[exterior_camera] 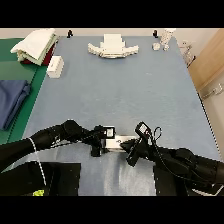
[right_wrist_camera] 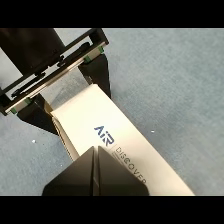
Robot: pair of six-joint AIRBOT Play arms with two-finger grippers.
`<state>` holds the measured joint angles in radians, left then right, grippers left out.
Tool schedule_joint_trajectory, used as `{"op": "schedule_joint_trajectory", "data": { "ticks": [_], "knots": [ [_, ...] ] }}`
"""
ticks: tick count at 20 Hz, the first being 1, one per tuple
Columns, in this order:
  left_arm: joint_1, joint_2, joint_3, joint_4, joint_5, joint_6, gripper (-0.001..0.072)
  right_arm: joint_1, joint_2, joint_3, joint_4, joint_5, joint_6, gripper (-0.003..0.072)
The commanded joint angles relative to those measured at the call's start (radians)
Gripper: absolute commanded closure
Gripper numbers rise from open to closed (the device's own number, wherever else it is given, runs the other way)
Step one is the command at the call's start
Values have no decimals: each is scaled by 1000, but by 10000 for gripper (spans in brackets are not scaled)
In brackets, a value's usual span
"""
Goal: Fold the box.
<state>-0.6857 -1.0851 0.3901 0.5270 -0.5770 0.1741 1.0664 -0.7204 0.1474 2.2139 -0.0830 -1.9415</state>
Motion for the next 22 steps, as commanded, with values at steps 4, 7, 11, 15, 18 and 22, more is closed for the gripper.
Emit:
{"op": "schedule_joint_trajectory", "data": {
  "ticks": [4,7,11,15,18,22],
  "knots": [
    [0,0,0,0,0,0,237,-20,89,23,-72,35,-8,629],
    [0,0,0,0,0,0,236,-64,105,58,-144,29,-8,628],
    [0,0,0,0,0,0,237,-160,100,144,-246,-117,-7,628],
    [0,0,0,0,0,0,237,-359,49,346,-484,-468,58,628],
    [0,0,0,0,0,0,237,-516,-31,535,-590,-715,83,647],
    [0,0,0,0,0,0,237,-720,-179,732,-532,-928,81,674]
  ]
}}
